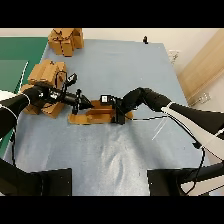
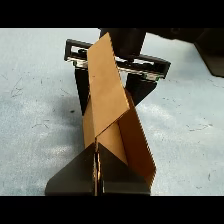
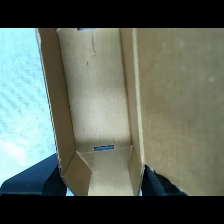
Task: Fold the box.
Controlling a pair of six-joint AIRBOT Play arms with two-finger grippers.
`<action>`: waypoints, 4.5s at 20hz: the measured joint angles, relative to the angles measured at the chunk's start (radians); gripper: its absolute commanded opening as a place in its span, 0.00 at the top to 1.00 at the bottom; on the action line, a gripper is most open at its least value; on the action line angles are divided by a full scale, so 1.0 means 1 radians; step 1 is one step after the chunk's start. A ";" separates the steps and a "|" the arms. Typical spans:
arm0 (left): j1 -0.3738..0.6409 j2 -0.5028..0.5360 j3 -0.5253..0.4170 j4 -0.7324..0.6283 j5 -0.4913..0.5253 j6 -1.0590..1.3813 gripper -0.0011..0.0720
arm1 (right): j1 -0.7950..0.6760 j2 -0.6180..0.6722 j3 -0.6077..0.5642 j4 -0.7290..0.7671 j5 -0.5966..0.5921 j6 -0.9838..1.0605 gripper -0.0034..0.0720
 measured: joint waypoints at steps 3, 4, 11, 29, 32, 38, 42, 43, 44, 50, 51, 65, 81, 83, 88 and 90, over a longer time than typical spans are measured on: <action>0.000 0.000 0.000 -0.006 -0.003 -0.001 0.24 | 0.004 0.000 0.002 0.024 -0.031 -0.003 0.18; 0.005 0.000 0.000 -0.007 0.003 -0.008 0.24 | 0.001 -0.001 0.001 0.011 -0.021 0.001 0.18; 0.023 0.003 0.002 0.000 -0.010 -0.043 0.44 | 0.000 -0.001 0.002 -0.004 -0.029 0.032 0.27; -0.020 0.274 -0.164 0.241 0.205 -0.176 0.97 | 0.000 0.005 0.003 -0.073 -0.030 0.091 0.14; -0.029 0.278 -0.168 0.230 0.251 -0.179 0.97 | -0.001 0.032 0.003 -0.201 -0.030 0.201 0.14; -0.034 0.280 -0.156 0.165 0.282 -0.138 0.97 | -0.017 0.167 0.003 -0.405 -0.090 0.377 0.17; -0.034 0.279 -0.145 0.150 0.293 -0.118 0.98 | -0.006 0.292 -0.034 -0.443 -0.193 0.450 0.18; -0.034 0.278 -0.144 0.148 0.294 -0.114 0.98 | 0.009 0.320 -0.062 -0.440 -0.203 0.462 0.18; -0.034 0.275 -0.143 0.147 0.294 -0.111 0.98 | 0.032 0.346 -0.098 -0.435 -0.211 0.469 0.18; -0.034 0.257 -0.142 0.143 0.289 -0.102 0.98 | 0.198 0.386 -0.336 -0.494 0.117 0.460 0.18; -0.034 0.255 -0.142 0.143 0.285 -0.101 0.98 | 0.211 0.378 -0.357 -0.514 0.184 0.459 0.18; -0.039 0.253 -0.142 0.143 0.206 -0.105 0.97 | 0.178 0.312 -0.379 -0.544 0.523 0.467 0.09; -0.039 0.253 -0.142 0.156 0.090 -0.127 0.97 | 0.132 0.291 -0.332 -0.467 0.475 0.405 0.03; -0.039 0.253 -0.142 0.157 0.089 -0.128 0.97 | 0.129 0.264 -0.298 -0.465 0.442 0.356 0.03; -0.039 0.253 -0.142 0.158 0.090 -0.129 0.97 | 0.086 0.193 -0.192 -0.412 0.333 0.198 0.11; -0.039 0.253 -0.142 0.158 0.090 -0.129 0.97 | 0.062 0.177 -0.154 -0.348 0.273 0.110 0.11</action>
